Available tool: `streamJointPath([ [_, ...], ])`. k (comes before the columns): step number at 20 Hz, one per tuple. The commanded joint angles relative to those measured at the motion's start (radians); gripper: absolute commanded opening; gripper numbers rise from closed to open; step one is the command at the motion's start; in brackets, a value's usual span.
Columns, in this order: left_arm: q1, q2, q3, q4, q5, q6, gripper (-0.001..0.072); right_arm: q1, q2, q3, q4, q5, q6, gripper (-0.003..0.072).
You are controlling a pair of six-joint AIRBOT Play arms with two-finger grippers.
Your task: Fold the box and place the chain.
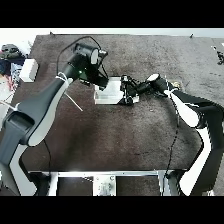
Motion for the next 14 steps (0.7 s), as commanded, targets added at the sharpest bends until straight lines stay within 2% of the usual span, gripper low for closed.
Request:
streamJointPath([
  [1, 0.033, 0.08, 0.008, 0.002, 0.029, 0.117, 0.0705, 0.001, -0.001, 0.0, 0.0, 0.0, 0.0, 0.0606],
  [4, 0.086, 0.12, 0.005, 0.026, 0.071, 0.138, 0.0705, 0.0, -0.001, 0.0, 0.0, 0.0, 0.0, 0.0606],
  [6, 0.102, 0.129, 0.005, 0.023, 0.136, 0.166, 0.0704, 0.001, -0.001, 0.0, 0.0, 0.0, 0.0, 0.0606],
  [8, 0.139, 0.128, -0.009, -0.005, 0.163, 0.255, 0.0705, 0.0, -0.001, 0.0, 0.0, 0.0, 0.0, 0.0606],
  [9, 0.174, 0.129, -0.023, -0.063, 0.193, 0.347, 0.0704, 0.0, -0.001, 0.0, 0.0, 0.0, 0.0, 0.0606],
  [10, 0.226, 0.129, -0.038, -0.177, 0.224, 0.452, 0.0704, 0.0, -0.001, 0.0, 0.0, 0.0, 0.0, 0.0606],
  [14, 0.444, 0.123, -0.143, -0.914, 0.242, 1.182, 0.0703, 0.0, -0.001, 0.0, 0.0, 0.0, 0.0, 0.0606],
])
